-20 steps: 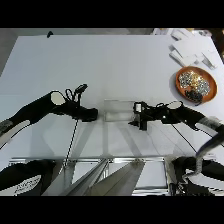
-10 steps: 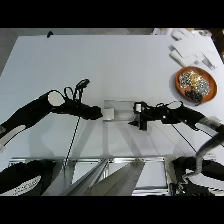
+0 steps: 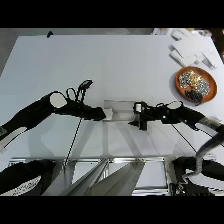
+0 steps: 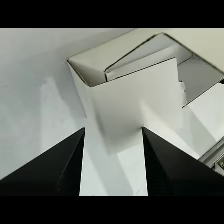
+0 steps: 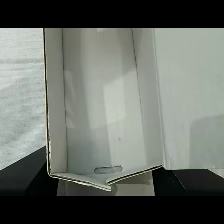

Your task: Fold the box and place the chain.

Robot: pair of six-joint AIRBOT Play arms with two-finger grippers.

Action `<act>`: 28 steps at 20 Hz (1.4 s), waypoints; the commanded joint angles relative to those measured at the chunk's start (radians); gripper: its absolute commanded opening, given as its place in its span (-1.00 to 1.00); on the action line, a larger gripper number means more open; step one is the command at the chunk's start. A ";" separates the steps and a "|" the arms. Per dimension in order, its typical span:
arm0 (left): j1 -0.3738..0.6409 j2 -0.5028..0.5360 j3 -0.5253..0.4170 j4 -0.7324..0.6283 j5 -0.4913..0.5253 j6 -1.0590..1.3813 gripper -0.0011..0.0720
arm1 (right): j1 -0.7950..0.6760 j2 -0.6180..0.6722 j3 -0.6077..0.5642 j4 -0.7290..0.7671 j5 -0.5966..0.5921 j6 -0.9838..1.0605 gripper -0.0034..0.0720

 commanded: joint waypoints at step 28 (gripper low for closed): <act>-0.288 -0.286 0.421 0.647 -0.283 -0.814 -0.04 | 0.000 0.001 0.000 0.000 0.000 0.000 0.10</act>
